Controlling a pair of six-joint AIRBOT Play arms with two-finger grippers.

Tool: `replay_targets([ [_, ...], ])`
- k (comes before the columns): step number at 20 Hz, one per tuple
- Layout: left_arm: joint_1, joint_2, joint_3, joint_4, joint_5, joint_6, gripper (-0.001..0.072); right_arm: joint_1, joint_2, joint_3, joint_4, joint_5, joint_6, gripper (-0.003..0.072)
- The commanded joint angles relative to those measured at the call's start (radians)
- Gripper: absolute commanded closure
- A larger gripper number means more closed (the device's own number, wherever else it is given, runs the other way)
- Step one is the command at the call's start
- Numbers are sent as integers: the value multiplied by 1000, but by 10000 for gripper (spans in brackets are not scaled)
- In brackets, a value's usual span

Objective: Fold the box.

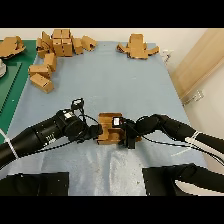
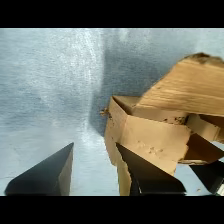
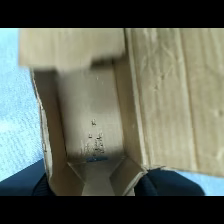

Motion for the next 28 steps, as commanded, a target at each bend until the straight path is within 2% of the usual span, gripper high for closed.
replay_targets([
  [1,13,11,3,13,-37,0,306,1,-1,1,0,0,0,79],
  [4,12,11,13,5,29,1,306,1,-1,1,0,0,0,79],
  [10,12,6,13,-59,74,58,303,1,-1,1,0,0,0,78],
  [11,12,-4,13,-71,72,58,279,0,-1,1,0,0,0,79],
  [16,-35,-60,14,-98,120,88,274,1,-1,1,0,0,0,79],
  [17,-39,-69,14,-101,118,87,255,1,-1,1,0,0,0,78],
  [18,-39,-78,14,-115,125,87,51,0,-1,1,0,0,0,79],
  [19,-39,-84,15,-119,129,84,27,1,-1,1,0,0,0,79],
  [28,-37,-88,15,-127,129,84,28,1,-1,1,0,0,0,78],
])
